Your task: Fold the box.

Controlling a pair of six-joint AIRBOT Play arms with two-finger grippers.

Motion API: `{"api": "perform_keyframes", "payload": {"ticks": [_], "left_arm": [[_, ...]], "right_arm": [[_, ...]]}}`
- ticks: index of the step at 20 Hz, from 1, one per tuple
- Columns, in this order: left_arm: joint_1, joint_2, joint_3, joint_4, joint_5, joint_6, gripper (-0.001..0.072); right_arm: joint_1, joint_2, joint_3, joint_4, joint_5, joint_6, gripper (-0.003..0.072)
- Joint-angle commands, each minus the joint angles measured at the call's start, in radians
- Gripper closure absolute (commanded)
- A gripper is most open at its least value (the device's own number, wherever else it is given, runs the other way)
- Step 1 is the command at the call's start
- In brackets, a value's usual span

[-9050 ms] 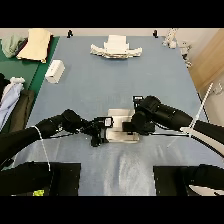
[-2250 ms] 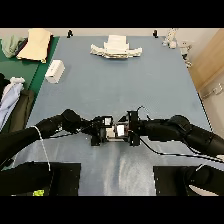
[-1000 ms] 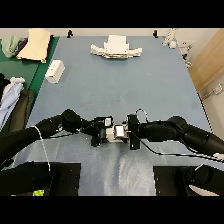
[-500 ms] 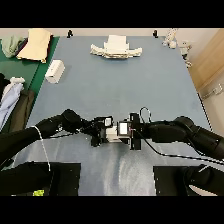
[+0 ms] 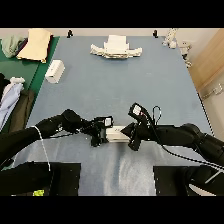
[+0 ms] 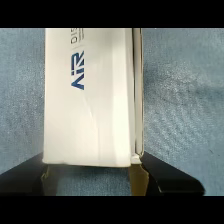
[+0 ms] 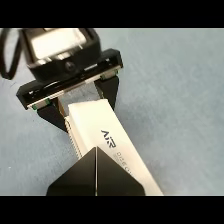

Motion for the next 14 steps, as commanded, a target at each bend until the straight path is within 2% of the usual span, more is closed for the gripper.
{"api": "perform_keyframes", "payload": {"ticks": [1, 7, 14], "left_arm": [[0.0, 0.0, 0.001, 0.0, 0.0, 0.0, 0.0214], [0.0, 0.0, 0.0, 0.0, 0.0, 0.0, 0.0214], [0.0, 0.0, 0.001, 0.0, 0.0, 0.0, 0.0214]], "right_arm": [[0.029, 0.018, -0.091, 0.066, 0.169, 0.077, 0.0683], [0.087, 0.019, -0.147, 0.065, 0.267, 0.128, 0.0683], [0.122, -0.011, -0.204, 0.064, 0.303, 0.158, 0.0683]]}}
